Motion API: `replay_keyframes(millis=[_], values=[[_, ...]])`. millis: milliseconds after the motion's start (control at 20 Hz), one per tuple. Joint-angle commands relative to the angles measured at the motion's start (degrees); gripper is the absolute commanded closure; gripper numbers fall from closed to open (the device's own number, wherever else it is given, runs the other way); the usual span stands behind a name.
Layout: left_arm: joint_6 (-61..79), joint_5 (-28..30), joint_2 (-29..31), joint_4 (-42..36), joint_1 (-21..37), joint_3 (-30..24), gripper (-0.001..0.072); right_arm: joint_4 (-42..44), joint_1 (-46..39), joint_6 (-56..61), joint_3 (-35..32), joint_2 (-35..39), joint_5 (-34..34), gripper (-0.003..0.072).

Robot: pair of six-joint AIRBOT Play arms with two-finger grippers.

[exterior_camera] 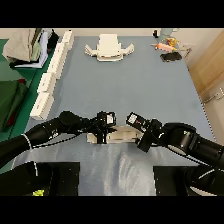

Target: Fold the box.

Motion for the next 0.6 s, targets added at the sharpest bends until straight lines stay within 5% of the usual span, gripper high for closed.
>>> replay_keyframes(millis=[0, 250, 550], values=[[0.0, -0.02, 0.04, 0.0, 0.02, -0.02, 0.0694, 9.27, -5.38, -16.81, 0.02, -0.07, -1.62, -0.0034], [0.0, -0.02, 0.04, 0.0, 0.02, -0.02, 0.0694, 47.63, -24.22, -70.77, -0.07, -2.97, 3.74, -0.0034], [0.0, -0.02, 0.04, 0.0, 0.0, -0.02, 0.0694, 55.58, -28.17, -84.56, 0.07, -11.04, 3.52, -0.0034]])
